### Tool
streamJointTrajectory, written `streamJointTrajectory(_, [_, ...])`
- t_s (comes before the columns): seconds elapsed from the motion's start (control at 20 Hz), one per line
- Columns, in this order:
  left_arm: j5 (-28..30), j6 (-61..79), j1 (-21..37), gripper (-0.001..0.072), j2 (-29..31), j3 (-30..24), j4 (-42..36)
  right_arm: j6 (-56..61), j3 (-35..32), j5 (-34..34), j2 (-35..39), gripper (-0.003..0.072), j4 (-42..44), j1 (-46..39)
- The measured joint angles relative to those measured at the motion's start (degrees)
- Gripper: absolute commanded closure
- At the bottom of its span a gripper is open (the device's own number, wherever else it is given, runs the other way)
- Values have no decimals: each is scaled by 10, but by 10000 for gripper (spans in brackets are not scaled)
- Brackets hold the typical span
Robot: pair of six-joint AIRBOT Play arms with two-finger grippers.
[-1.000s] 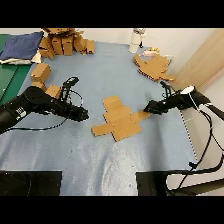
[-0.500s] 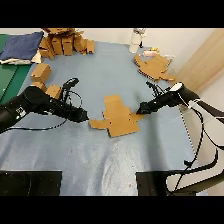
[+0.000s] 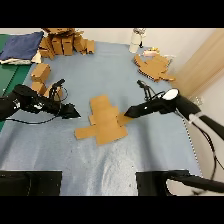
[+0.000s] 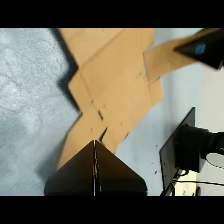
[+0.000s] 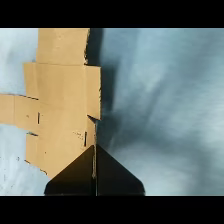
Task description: Fold the box.
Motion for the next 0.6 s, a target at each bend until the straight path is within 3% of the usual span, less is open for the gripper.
streamJointTrajectory(0.05, [-6, 17, 8, 379, -12, 0, -10, 7, -27, -27, 23, 688, 2, 21])
streamJointTrajectory(0.25, [-15, 54, 21, 373, -48, 0, -27, 43, -112, -115, 101, 687, 3, 97])
streamJointTrajectory(0.6, [-9, 86, 24, 372, -83, 0, -34, 92, -151, -161, 134, 688, -14, 163])
